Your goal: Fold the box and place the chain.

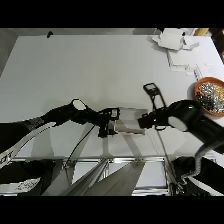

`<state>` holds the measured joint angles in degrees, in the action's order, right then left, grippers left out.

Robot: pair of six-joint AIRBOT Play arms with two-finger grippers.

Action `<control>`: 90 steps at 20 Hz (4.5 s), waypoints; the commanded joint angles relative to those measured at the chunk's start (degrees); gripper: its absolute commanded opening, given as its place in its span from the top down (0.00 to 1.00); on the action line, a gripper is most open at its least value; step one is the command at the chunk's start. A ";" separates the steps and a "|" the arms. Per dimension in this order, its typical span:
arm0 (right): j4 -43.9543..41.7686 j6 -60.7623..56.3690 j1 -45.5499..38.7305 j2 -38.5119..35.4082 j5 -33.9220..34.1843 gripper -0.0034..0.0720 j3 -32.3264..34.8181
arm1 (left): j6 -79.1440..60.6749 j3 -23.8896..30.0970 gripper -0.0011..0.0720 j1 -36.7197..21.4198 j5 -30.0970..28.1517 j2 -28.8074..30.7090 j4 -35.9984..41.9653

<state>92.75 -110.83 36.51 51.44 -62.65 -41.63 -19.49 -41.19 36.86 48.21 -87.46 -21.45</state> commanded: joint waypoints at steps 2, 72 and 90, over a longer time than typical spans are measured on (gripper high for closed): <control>7.98 14.67 -17.66 -7.65 -2.34 0.57 -4.02 | 0.02 0.00 0.61 -0.04 0.02 0.04 0.02; 1.55 33.40 -68.78 24.17 24.24 0.65 -4.00 | 0.04 0.00 0.61 -0.04 0.02 0.07 0.02; 1.29 33.40 -62.75 15.87 20.17 0.93 -4.00 | 0.04 0.00 0.61 -0.04 0.02 0.04 0.02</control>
<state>94.08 -77.49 -28.97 71.42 -41.06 -45.60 -19.44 -41.19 36.86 48.23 -87.44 -21.41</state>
